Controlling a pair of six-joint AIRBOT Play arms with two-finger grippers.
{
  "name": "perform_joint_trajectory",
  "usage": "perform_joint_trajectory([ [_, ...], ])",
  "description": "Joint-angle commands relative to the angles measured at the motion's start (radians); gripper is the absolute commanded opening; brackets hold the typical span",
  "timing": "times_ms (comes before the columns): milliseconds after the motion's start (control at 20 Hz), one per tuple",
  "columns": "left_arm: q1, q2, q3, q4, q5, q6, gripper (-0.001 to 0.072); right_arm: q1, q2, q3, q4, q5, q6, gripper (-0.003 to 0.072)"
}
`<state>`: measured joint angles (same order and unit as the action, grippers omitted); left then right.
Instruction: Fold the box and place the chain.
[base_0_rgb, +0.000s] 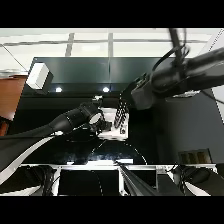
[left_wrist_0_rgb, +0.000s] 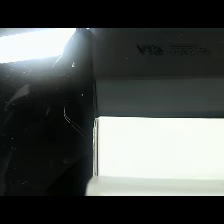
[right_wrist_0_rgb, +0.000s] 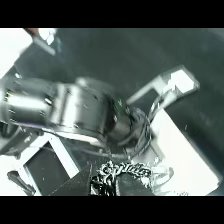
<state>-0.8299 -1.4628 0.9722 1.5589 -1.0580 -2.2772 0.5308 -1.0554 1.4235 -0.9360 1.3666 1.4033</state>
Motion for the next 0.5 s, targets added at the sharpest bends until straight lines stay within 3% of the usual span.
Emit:
perform_joint_trajectory([
  [0, 0.001, 0.0, 0.0, 0.0, -0.001, 0.0, 0.003, 0.007, -0.002, -0.136, 0.005, -0.047, 0.007, 0.0021],
  [300, 0.001, 0.0, 0.0, 0.0, -0.002, 0.0, 0.0029, 0.007, -0.02, -0.425, 0.018, -0.2, 0.006, 0.0022],
  [450, 0.001, 0.0, 0.0, 0.0, -0.002, 0.0, 0.0029, 0.008, -0.042, -0.475, 0.049, -0.27, 0.006, 0.0031],
])
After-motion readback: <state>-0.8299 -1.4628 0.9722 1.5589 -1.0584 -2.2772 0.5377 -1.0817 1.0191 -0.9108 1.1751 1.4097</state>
